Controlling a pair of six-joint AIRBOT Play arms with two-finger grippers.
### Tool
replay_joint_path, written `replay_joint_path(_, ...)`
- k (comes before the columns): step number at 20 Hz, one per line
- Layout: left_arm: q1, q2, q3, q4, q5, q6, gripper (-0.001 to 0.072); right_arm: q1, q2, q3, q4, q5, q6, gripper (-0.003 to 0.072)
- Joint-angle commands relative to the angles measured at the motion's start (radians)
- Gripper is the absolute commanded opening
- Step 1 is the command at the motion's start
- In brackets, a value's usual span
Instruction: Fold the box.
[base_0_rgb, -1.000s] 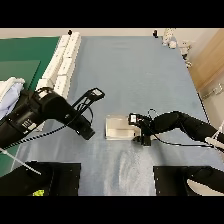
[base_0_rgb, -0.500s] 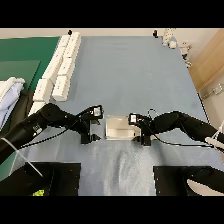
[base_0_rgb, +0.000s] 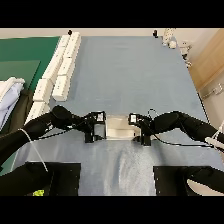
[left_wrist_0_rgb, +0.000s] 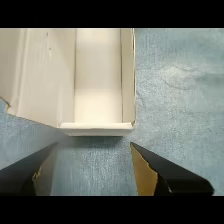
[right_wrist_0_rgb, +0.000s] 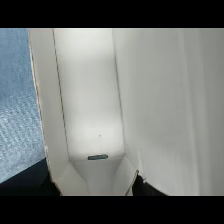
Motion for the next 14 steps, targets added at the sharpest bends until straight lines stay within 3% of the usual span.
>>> replay_joint_path(1, -0.013, -0.027, -0.001, -0.056, 0.000, 0.043, 0.0684, 0.000, 0.001, 0.001, 0.000, 0.000, 0.000, 0.0516)
replay_joint_path(14, -0.076, -0.102, 0.001, -0.099, 0.068, 0.054, 0.0684, 0.000, 0.001, 0.001, 0.000, 0.000, 0.000, 0.0516)
